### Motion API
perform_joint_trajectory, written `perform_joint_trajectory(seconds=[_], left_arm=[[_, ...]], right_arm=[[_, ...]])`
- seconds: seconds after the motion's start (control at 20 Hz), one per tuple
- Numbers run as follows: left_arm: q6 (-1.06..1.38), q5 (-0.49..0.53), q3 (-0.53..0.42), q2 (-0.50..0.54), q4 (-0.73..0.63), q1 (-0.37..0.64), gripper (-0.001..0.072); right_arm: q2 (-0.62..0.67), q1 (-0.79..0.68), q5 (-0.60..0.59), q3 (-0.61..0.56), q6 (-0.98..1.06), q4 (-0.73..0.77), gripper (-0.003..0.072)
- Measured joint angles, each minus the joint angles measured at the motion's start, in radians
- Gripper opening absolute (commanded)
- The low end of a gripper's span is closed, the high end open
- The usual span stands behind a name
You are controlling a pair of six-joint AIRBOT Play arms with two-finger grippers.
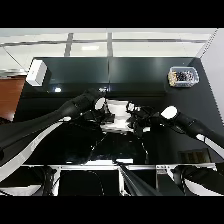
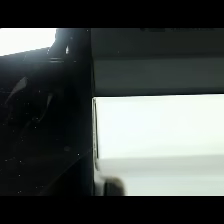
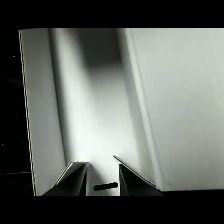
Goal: Fold the box and place the chain.
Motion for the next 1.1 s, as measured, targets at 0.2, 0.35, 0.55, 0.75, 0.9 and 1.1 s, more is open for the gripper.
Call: perform_joint_trajectory(seconds=[0.2, 0.35, 0.55, 0.75, 0.9, 1.1], left_arm=[[0.001, 0.003, 0.000, 0.000, -0.001, 0.000, 0.0025], [0.001, 0.005, 0.000, 0.000, -0.002, 0.000, 0.0025], [0.002, 0.007, 0.000, 0.000, -0.005, 0.000, 0.0025], [-0.029, 0.005, 0.000, 0.000, -0.005, 0.005, 0.0025], [-0.047, 0.004, 0.000, 0.000, -0.005, 0.007, 0.0026], [-0.050, -0.004, 0.000, 0.000, -0.005, 0.008, 0.0026]], right_arm=[[-0.008, 0.001, -0.010, 0.000, 0.002, 0.023, 0.0346], [-0.010, 0.001, -0.007, 0.000, 0.003, 0.030, 0.0179], [0.008, -0.008, -0.005, 0.003, 0.092, 0.006, 0.0017], [0.084, -0.108, 0.114, 0.049, 0.380, -0.164, 0.0017], [0.130, -0.285, 0.262, 0.084, 0.630, -0.288, 0.0017], [0.147, -0.551, 0.325, 0.053, 0.943, -0.336, 0.0017]])
